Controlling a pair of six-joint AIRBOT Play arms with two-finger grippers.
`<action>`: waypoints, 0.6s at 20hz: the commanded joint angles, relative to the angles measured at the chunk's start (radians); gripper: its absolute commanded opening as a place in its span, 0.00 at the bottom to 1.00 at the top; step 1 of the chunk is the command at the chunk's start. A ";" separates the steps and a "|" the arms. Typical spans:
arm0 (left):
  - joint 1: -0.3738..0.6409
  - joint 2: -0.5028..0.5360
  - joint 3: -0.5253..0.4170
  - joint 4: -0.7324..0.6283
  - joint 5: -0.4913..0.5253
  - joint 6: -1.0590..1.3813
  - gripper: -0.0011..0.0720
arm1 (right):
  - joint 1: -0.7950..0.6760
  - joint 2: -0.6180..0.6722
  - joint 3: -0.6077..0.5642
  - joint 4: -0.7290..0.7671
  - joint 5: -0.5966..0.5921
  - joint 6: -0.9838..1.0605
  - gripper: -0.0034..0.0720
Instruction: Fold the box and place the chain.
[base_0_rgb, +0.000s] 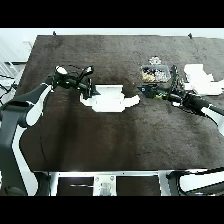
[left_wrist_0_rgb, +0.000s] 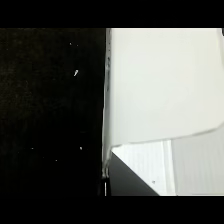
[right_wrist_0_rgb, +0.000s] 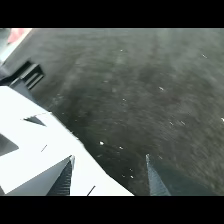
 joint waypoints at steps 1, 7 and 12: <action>0.000 -0.001 -0.001 0.006 0.001 0.002 0.04 | 0.008 0.017 0.001 -0.017 0.109 -0.119 0.74; 0.000 -0.001 -0.001 -0.013 0.005 0.002 0.04 | 0.137 0.209 0.001 -0.290 -0.070 -0.126 0.74; 0.000 -0.001 -0.001 -0.013 0.005 0.002 0.04 | 0.252 0.275 -0.002 -0.578 -0.260 -0.122 0.82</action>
